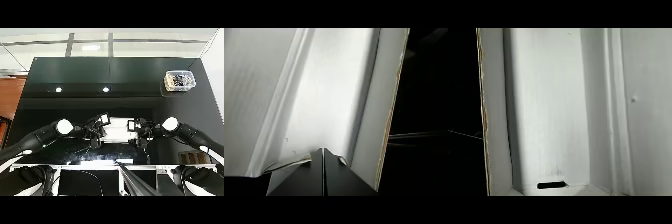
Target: Fold the box and place the chain.
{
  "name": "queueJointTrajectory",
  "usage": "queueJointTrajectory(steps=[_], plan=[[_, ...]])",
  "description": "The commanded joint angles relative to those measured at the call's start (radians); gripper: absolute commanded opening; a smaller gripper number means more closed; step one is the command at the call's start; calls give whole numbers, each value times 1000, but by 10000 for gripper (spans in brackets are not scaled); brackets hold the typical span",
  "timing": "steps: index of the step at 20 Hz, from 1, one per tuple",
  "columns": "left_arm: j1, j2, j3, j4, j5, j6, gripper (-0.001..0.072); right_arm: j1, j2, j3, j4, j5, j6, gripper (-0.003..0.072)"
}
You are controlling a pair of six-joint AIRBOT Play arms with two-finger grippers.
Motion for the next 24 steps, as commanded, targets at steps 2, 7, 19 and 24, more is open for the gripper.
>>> queueJointTrajectory(steps=[2, 7, 19, 24], plan=[[92, 134, 21, 252, -149, -226, 24, 0, 0, 0, -1, 0, 0, 170], [381, 309, 6, 525, -279, -908, 24, 0, 0, 0, -1, 0, 0, 169], [568, -52, -180, -143, -406, -777, 24, 0, 0, 0, -1, 0, 0, 169], [453, -99, -167, -327, -336, -553, 24, 0, 0, 0, -1, 0, 0, 169]])
